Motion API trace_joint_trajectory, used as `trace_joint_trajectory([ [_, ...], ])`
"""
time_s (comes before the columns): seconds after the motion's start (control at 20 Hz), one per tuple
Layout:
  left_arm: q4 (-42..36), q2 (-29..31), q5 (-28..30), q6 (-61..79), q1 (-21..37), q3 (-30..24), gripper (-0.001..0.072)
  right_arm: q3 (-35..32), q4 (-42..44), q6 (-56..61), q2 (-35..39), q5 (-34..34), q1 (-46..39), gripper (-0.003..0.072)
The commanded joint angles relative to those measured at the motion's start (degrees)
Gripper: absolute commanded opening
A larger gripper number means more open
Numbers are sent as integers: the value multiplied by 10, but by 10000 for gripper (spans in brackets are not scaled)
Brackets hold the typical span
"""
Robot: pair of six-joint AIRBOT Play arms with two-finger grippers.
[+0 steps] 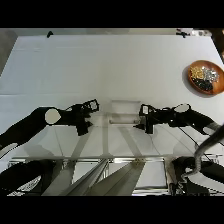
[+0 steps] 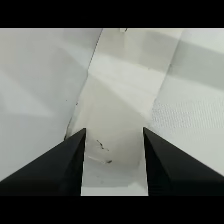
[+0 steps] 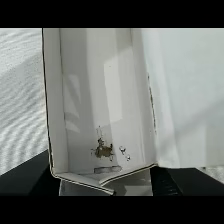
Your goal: Fold the box and place the chain.
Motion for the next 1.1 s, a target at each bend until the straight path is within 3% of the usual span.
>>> trace_joint_trajectory([
  [0.0,-61,3,54,88,3,-8,372,0,-1,-1,0,2,0,460],
  [0.25,-259,2,67,347,-2,-8,342,0,-1,0,0,2,0,460],
  [0.55,-287,-37,63,427,-5,-8,358,0,-1,-1,0,2,0,460],
  [0.65,-306,-49,59,466,-5,-8,397,0,-1,0,0,2,0,460],
  [1.05,-382,-98,65,539,-41,-7,395,0,-1,-1,0,2,0,460],
])
